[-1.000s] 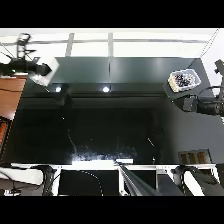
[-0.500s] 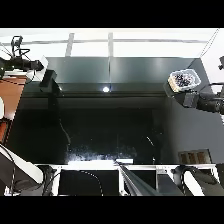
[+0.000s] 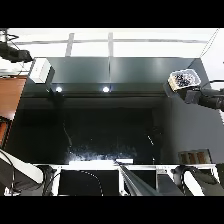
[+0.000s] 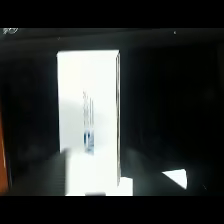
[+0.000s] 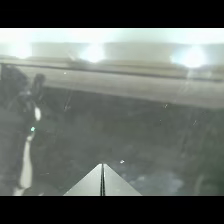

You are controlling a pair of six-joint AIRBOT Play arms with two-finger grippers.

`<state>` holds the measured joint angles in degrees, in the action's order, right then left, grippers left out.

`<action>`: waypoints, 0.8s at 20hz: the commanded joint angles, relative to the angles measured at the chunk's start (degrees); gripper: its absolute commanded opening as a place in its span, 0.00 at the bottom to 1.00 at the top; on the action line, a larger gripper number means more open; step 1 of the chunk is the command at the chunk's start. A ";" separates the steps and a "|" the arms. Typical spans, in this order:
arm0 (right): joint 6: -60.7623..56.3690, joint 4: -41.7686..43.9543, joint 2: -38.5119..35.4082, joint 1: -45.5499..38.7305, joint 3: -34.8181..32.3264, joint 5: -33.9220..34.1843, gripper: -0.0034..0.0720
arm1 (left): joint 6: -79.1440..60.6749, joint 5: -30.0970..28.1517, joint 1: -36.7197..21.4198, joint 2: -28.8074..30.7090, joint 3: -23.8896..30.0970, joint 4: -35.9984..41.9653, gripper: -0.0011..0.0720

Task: Fold the box and place the chain.

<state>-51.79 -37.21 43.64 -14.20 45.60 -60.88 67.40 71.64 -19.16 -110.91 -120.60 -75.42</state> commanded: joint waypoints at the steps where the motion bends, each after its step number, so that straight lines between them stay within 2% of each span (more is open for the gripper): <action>1: 10.14 -2.80 -0.02 0.02 4.79 2.40 0.06 | 15.45 16.13 -0.66 7.54 1.66 -5.27 0.04; 3: 7.19 -9.25 -0.02 0.00 11.63 6.64 0.06 | 15.21 21.20 -0.92 14.01 9.55 -2.80 0.04; 4: 3.72 -13.42 -0.02 0.00 14.29 6.99 0.06 | 14.21 20.20 -0.66 17.99 14.69 0.92 0.04; 5: -0.87 -18.69 -0.02 0.00 15.87 5.33 0.06 | 12.44 16.39 -0.13 23.34 21.44 5.70 0.04; 7: -7.98 -29.83 -0.04 0.00 16.90 -3.21 0.06 | 9.44 6.58 2.03 36.46 37.57 12.04 0.04; 9: -11.34 -34.80 -0.07 0.00 15.34 -10.43 0.06 | 9.07 -5.03 5.07 51.19 55.56 12.26 0.04; 11: -10.21 -29.64 -0.63 0.02 10.21 -7.08 0.06 | 8.52 -14.47 7.19 64.67 71.84 12.37 0.04; 13: -6.64 -20.15 -1.33 0.02 2.67 1.33 0.06 | 8.11 -19.89 7.63 76.39 84.70 14.49 0.05; 15: -0.44 -10.19 -1.84 0.02 -3.54 9.29 0.06 | 5.03 -21.99 7.63 85.09 92.08 14.62 0.05; 16: 1.60 -8.90 -1.84 0.02 -5.09 11.56 0.06 | 4.33 -22.12 7.63 87.97 93.96 14.34 0.05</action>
<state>-56.05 -55.37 42.30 -14.20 47.00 -58.08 74.52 56.42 -12.21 -35.66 -38.96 -62.48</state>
